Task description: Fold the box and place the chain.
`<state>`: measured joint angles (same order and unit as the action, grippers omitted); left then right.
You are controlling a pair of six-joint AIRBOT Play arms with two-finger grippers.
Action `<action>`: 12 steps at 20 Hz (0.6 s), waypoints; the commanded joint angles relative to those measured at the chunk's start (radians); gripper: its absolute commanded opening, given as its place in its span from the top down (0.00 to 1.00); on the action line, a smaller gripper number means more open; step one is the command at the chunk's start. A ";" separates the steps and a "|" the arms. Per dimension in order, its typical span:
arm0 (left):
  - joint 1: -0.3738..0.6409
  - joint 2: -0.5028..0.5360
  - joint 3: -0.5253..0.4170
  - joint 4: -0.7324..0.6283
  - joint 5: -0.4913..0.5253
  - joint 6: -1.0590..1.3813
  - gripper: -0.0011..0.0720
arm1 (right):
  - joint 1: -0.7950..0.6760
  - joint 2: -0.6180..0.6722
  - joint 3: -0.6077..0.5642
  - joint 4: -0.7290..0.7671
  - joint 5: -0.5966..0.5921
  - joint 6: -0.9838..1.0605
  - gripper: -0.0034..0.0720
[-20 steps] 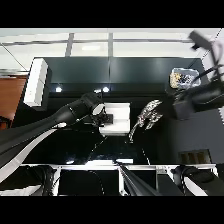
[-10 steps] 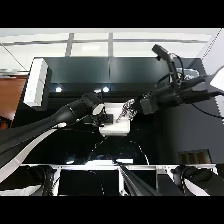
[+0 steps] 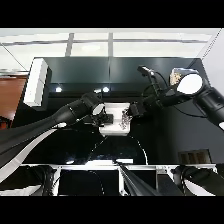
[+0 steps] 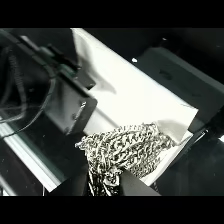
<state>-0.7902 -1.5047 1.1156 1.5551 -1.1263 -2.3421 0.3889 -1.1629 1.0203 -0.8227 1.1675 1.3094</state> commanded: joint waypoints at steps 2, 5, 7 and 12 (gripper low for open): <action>0.001 -0.001 0.000 0.000 0.000 0.000 0.95 | 0.006 -0.030 -0.016 0.005 -0.042 0.003 0.92; 0.001 -0.001 0.000 0.000 0.000 0.000 0.95 | 0.006 -0.031 -0.016 0.029 -0.055 0.002 0.93; 0.001 -0.001 0.000 0.000 0.000 0.000 0.95 | 0.006 -0.031 -0.016 0.032 -0.065 0.002 0.92; 0.001 -0.001 0.000 0.000 0.006 0.000 0.95 | -0.021 -0.026 -0.006 -0.035 0.016 0.005 0.60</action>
